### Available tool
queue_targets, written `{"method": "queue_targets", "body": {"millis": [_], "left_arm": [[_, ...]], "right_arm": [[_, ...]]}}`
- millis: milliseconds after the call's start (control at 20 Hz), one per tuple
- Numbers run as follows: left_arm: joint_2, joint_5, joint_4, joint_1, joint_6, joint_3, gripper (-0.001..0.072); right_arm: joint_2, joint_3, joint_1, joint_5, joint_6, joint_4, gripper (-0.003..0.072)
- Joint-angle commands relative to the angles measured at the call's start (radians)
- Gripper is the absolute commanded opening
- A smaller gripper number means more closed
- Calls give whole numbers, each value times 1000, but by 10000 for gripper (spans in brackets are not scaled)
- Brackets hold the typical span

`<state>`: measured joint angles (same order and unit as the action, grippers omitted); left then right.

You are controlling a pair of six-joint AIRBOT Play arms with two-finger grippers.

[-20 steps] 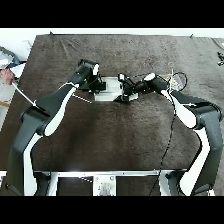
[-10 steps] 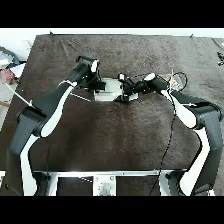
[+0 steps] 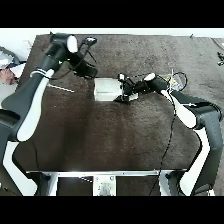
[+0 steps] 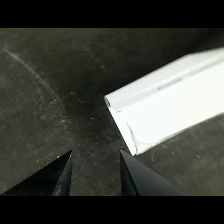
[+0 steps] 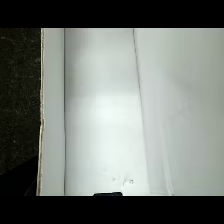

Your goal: Fold the box and place the chain.

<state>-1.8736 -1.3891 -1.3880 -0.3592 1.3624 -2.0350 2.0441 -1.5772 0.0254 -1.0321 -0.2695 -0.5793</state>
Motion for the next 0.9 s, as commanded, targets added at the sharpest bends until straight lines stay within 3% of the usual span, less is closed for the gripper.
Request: {"method": "queue_targets", "body": {"millis": [0, 150, 250, 550, 650, 750, 850], "left_arm": [[20, 43, 290, 109, -272, 59, 313], [20, 128, 418, 200, -503, 149, 313], [20, 212, 419, 233, -524, 180, 312], [-12, 300, 548, 244, -645, 183, 312], [-58, 272, 610, 261, -732, 182, 312], [-124, 216, 792, 288, -901, 180, 312], [-181, 146, 892, 303, -1052, 178, 312]], "right_arm": [[1, 0, 0, 0, 0, 1, 325], [1, 0, 0, 0, 0, 1, 325], [1, 0, 0, 0, 0, 1, 325], [1, 0, 0, 0, 0, 1, 326], [1, 0, 0, -1, 0, 1, 325], [1, 0, 0, 0, 0, 1, 326], [1, 0, 0, 0, 0, 1, 325]]}}
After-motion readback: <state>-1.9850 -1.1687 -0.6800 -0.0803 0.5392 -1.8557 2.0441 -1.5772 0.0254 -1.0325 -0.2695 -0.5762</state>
